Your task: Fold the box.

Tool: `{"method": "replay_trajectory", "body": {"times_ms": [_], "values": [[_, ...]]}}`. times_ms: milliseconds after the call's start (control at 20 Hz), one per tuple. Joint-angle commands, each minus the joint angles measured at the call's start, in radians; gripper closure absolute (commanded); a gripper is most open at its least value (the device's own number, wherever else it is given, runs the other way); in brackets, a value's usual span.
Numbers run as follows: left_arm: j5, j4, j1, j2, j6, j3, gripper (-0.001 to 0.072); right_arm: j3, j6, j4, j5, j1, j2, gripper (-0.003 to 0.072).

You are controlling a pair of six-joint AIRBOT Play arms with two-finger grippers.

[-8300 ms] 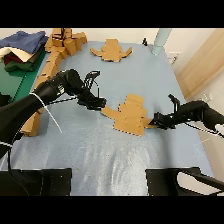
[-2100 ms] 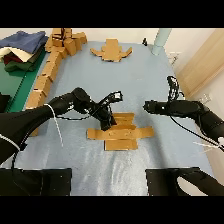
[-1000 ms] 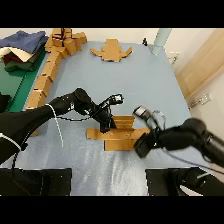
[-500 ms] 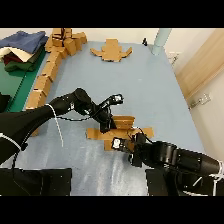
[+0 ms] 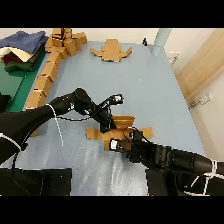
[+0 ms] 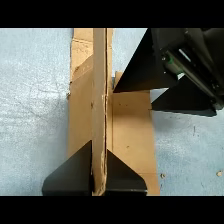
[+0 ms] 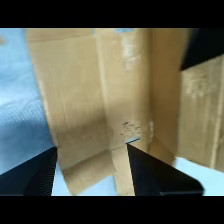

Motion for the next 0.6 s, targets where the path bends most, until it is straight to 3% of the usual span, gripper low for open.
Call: {"method": "replay_trajectory", "body": {"times_ms": [0, 350, 550], "values": [[0.000, 0.000, 0.000, 0.000, 0.000, 0.001, 0.0698, 0.009, 0.126, -0.115, 0.010, 0.001, -0.003, 0.0019], [0.001, 0.000, 0.001, 0.000, 0.000, 0.001, 0.0698, 0.055, 0.163, -0.125, -0.065, 0.001, 0.060, 0.0019], [0.000, 0.000, 0.001, 0.000, 0.000, 0.001, 0.0698, 0.055, 0.285, -0.145, -0.064, 0.001, 0.062, 0.0018]]}}
